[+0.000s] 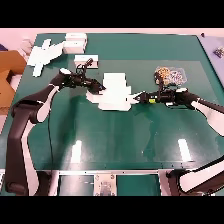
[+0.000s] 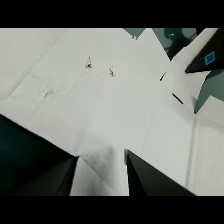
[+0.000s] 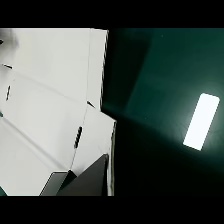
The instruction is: Fold the box and place the chain.
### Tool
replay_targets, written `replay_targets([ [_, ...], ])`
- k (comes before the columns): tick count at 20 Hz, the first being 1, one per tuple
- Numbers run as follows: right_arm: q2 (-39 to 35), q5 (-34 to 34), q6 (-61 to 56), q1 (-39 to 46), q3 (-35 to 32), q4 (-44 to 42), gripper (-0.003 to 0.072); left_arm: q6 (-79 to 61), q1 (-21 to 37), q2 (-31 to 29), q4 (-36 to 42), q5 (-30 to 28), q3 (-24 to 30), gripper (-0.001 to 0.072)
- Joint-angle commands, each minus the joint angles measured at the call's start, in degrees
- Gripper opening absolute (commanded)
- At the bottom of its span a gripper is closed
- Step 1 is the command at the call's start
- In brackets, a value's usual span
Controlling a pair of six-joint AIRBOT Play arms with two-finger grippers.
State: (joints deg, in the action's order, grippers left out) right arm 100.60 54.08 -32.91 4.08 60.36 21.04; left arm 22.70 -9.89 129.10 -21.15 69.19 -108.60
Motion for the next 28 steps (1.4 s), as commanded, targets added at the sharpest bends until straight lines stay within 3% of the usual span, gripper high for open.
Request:
replay_targets([
  [1, -0.04, 0.17, 0.02, -0.04, 0.07, 0.02, 0.0010, -0.31, -0.35, 0.02, -0.44, 0.31, -0.02, 0.0377],
  [13, -0.04, 0.17, 0.63, -0.04, 0.07, 0.20, 0.0010, -6.32, -0.35, 0.02, 3.15, -0.79, -0.02, 0.0345],
  [14, -0.04, 0.17, 0.63, -0.04, 0.07, 0.22, 0.0010, -6.84, -0.35, 0.02, 3.15, -0.57, -0.02, 0.0172],
  [15, -0.04, 0.17, 0.63, -0.04, 0.07, 0.22, 0.0010, -7.21, -0.35, 0.02, 3.10, -0.61, -0.02, 0.0118],
  [19, -0.04, 0.15, 0.66, -0.04, 0.07, 0.24, 0.0010, -10.27, -0.35, 0.02, 3.10, 0.04, -0.02, 0.0119],
  [28, -0.04, 0.15, 1.73, -0.04, 0.04, 0.66, 0.0010, -27.85, -0.35, 0.02, 1.88, 12.61, 0.04, 0.0118],
])
